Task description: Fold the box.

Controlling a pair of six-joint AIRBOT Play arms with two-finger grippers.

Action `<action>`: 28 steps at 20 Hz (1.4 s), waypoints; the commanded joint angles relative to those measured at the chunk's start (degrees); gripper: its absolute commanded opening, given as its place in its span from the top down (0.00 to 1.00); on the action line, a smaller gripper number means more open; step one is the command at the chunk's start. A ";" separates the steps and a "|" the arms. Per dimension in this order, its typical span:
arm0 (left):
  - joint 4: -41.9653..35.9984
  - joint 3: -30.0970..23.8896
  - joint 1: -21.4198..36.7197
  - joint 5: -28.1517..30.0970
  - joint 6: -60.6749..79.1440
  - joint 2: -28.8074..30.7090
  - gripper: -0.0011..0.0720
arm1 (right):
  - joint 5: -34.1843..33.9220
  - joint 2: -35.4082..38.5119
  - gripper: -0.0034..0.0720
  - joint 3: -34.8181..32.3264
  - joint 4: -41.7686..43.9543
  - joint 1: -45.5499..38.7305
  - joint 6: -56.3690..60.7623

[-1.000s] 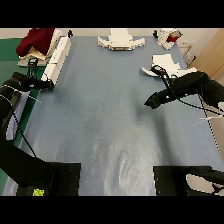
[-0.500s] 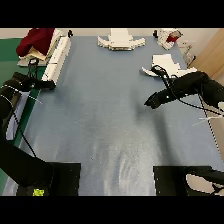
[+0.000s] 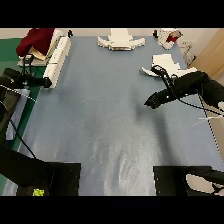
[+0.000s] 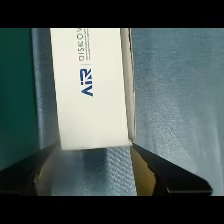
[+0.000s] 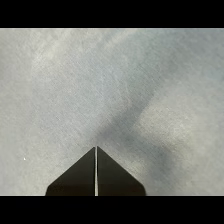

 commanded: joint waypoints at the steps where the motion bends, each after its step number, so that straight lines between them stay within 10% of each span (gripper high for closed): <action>1: 2.51 0.04 1.99 -6.60 -1.31 4.13 0.04 | 0.00 -0.02 0.93 0.04 0.00 0.07 0.02; 8: 1.44 0.04 2.69 -23.43 -5.62 16.44 0.05 | 0.02 -0.02 0.93 0.04 0.00 0.07 0.02; 9: 0.57 0.04 2.49 -25.57 -7.17 17.97 0.21 | 0.00 -0.02 0.93 0.04 0.02 0.04 0.02; 11: -2.12 0.04 1.92 -30.51 -8.22 20.72 0.97 | 0.02 -0.02 0.93 0.04 0.00 0.04 0.02; 17: -2.01 -1.60 -6.16 -33.40 -17.18 28.63 0.97 | 0.00 -0.02 0.93 0.04 0.00 0.04 0.02; 24: 0.85 -25.86 -21.31 -23.91 -23.58 39.47 0.97 | 0.00 -0.02 0.93 0.04 0.00 0.07 0.02; 28: 0.70 -31.06 -25.97 -20.83 -23.93 39.76 0.97 | 0.00 -0.02 0.93 0.04 0.00 0.07 0.02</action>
